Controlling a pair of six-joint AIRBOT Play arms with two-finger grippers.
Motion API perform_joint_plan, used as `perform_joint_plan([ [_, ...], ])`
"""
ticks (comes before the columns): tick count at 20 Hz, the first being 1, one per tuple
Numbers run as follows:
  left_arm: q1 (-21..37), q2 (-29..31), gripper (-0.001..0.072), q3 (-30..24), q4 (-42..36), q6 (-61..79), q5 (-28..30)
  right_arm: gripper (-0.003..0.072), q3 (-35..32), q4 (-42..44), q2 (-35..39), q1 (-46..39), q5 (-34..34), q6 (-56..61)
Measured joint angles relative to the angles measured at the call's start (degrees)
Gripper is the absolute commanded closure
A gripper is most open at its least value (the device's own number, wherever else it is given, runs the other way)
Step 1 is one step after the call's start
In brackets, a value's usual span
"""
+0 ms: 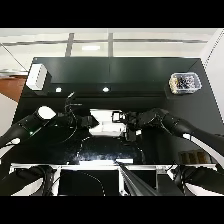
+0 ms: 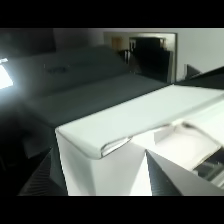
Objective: Fold the box and place the chain.
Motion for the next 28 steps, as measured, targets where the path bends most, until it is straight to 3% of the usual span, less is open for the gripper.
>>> perform_joint_plan([
  [8, -0.9, 0.0, 0.0021, 0.0, 0.2, -2.0, 2.6, 0.0208, 0.0, 0.0, 0.0, 0.0, 0.0, 0.0],
  [17, -1.4, -0.1, 0.0021, 1.0, 2.0, -2.3, -2.5, 0.0208, 0.0, 0.0, 0.0, 0.0, -0.1, -0.2],
  [28, -3.0, -0.8, 0.0021, 1.0, 3.6, -4.9, 2.3, 0.0208, 0.0, 0.1, 0.0, 0.0, 0.1, 0.0],
])
